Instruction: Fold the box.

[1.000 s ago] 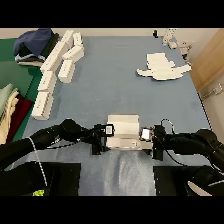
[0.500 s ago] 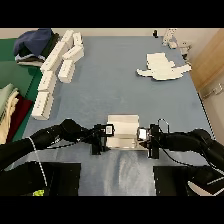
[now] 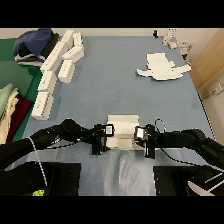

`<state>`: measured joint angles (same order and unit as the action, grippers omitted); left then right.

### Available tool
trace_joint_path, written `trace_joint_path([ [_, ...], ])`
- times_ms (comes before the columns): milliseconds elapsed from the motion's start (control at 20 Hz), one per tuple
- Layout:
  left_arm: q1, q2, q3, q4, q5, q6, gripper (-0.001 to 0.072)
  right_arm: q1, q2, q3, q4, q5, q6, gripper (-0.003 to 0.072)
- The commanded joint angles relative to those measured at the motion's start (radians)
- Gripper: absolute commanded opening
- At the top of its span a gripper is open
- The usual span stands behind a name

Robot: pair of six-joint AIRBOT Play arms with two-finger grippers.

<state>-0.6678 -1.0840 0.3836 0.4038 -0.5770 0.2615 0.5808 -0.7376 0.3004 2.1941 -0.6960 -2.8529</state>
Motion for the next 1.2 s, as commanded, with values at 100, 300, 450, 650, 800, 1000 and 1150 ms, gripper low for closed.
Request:
trace_joint_path([
  [100,0.0,0.001,0.001,0.0,0.0,0.0,0.051,0.027,-0.029,0.0,0.024,0.055,-0.021,0.0274],
  [300,0.0,0.001,0.001,0.0,0.0,0.0,0.051,0.032,-0.048,0.0,0.025,0.066,-0.021,0.0656],
  [450,0.0,0.001,0.001,0.0,0.0,0.0,0.051,0.032,-0.046,0.0,0.016,0.056,-0.019,0.0655],
  [650,0.0,0.001,0.001,0.0,0.0,0.0,0.051,0.031,0.006,0.005,-0.096,-0.012,0.166,0.0326],
  [800,0.0,0.001,0.001,0.0,0.0,0.0,0.051,0.031,0.071,0.042,-0.339,-0.144,0.56,0.0104],
  [1000,0.0,0.001,0.001,0.0,0.0,0.0,0.051,0.029,0.153,0.09,-0.584,-0.261,1.011,0.0003],
  [1150,0.0,0.001,0.001,0.0,0.0,0.0,0.051,-0.019,0.172,0.131,-0.872,-0.375,1.521,0.0003],
])
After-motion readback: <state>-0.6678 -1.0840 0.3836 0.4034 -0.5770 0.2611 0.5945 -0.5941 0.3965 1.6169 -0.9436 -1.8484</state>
